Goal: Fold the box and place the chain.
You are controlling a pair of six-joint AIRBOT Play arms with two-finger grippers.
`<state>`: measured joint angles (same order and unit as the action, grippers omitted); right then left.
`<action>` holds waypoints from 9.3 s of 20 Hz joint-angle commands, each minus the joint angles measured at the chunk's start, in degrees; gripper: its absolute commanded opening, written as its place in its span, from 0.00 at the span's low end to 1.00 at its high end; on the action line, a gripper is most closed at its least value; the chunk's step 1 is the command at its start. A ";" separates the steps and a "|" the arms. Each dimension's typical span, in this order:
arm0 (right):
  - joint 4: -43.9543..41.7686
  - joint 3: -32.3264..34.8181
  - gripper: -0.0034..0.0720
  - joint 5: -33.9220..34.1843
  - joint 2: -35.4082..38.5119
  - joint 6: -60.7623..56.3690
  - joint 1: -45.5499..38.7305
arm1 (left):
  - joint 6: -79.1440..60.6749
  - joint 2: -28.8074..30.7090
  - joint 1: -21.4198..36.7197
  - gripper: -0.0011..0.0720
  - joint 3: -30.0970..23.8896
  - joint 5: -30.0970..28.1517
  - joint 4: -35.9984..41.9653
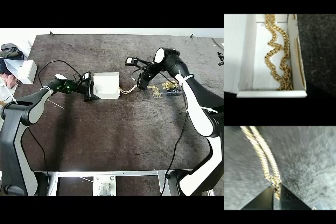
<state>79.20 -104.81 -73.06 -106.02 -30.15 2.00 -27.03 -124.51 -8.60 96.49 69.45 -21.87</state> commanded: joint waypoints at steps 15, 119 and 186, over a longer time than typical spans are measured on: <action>-4.15 -0.04 0.02 22.84 11.41 -0.04 17.99 | -0.02 -0.02 0.00 0.49 0.00 0.00 0.00; 16.83 4.35 0.02 7.41 15.23 -8.26 11.43 | -0.02 -0.02 0.00 0.49 0.00 0.00 0.00; -48.61 -3.04 0.22 -3.76 -10.38 14.16 -1.79 | -0.02 -0.02 0.00 0.49 0.00 0.00 0.00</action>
<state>31.29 -107.79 -72.73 -116.33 -18.92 -0.45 -27.05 -124.51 -8.60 96.49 69.47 -21.87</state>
